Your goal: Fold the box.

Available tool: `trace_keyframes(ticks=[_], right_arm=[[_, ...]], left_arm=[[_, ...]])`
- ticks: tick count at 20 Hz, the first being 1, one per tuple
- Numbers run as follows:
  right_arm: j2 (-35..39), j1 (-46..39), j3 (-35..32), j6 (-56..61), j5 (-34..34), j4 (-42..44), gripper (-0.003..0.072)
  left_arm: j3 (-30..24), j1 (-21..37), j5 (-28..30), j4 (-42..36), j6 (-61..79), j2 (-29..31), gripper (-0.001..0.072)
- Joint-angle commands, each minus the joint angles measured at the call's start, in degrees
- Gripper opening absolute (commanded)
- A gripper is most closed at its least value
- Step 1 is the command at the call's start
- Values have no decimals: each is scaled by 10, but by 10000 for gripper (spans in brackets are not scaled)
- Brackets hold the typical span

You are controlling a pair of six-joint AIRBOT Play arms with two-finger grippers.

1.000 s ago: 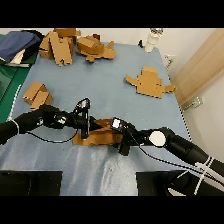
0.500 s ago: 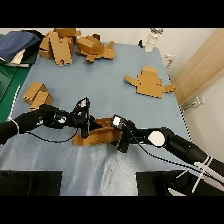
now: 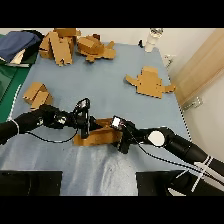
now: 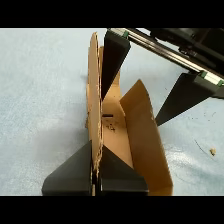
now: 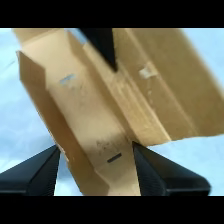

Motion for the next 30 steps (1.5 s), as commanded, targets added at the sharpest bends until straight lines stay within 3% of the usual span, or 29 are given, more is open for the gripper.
trace_keyframes(ticks=[1, 7, 23, 27, 30], right_arm=[[11, 0, 4, -47, 54, -16, 708], [56, 0, 7, -49, 34, -59, 708], [12, -12, 7, -56, -2, -87, 708], [1, -59, 8, -154, 5, 21, 708], [-35, -100, 27, -278, 57, 136, 708]], left_arm=[[0, 0, 3, -2, 0, 0, 12], [0, 0, 3, -2, 0, 0, 12], [0, 0, 2, -2, 0, 0, 12], [0, 0, 2, -2, 0, 0, 12], [0, 0, 2, -2, 0, 0, 12]])
